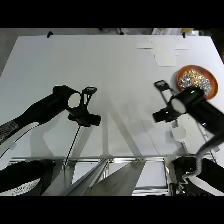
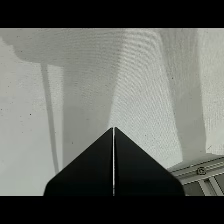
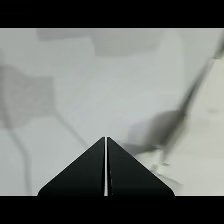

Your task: Fold the box and place the chain.

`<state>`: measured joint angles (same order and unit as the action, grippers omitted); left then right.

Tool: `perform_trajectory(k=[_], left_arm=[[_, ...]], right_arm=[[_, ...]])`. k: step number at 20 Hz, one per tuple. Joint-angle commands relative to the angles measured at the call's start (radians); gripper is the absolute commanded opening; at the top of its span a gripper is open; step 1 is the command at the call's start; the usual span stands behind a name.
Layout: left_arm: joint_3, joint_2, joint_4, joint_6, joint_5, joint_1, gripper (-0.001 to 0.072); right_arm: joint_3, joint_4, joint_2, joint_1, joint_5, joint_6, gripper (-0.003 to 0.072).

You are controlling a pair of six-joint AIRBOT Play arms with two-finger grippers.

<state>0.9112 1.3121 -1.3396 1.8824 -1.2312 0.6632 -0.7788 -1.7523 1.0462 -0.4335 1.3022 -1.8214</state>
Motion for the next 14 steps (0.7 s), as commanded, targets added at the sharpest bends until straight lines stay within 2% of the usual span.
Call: perform_trajectory(k=[1, 2, 3, 5, 6, 7, 8, 9, 14], left_arm=[[0.0, 0.0, 0.0, 0.0, 0.001, -0.001, 0.001], [0.0, 0.0, 0.0, 0.0, 0.0, -0.001, 0.001], [0.0, 0.0, 0.0, 0.0, 0.0, -0.001, 0.001], [0.0, 0.0, 0.0, 0.0, 0.0, -0.001, 0.001], [0.0, 0.0, 0.0, 0.0, 0.0, -0.001, 0.001], [0.0, 0.0, 0.0, 0.0, 0.0, -0.001, 0.001], [0.0, 0.0, 0.0, 0.0, 0.0, -0.001, 0.001], [0.0, 0.0, 0.0, 0.0, 0.0, -0.001, 0.001], [0.0, 0.0, 0.0, 0.0, 0.001, -0.001, 0.001]], right_arm=[[-0.04, -0.157, -0.038, 0.224, 0.111, 0.09, 0.0018], [-0.04, -0.199, -0.04, 0.318, 0.131, 0.128, 0.0018], [-0.04, -0.23, -0.039, 0.406, 0.138, 0.19, 0.0052], [-0.04, -0.279, -0.039, 0.592, 0.123, 0.299, 0.0397], [-0.04, -0.295, -0.039, 0.677, 0.113, 0.323, 0.0445], [-0.04, -0.293, -0.036, 0.762, 0.099, 0.335, 0.045], [-0.04, -0.275, -0.029, 0.835, 0.087, 0.333, 0.051], [-0.04, -0.261, -0.018, 0.885, 0.085, 0.334, 0.0539], [-0.04, -0.262, 0.064, 0.955, 0.064, 0.377, 0.0538]])
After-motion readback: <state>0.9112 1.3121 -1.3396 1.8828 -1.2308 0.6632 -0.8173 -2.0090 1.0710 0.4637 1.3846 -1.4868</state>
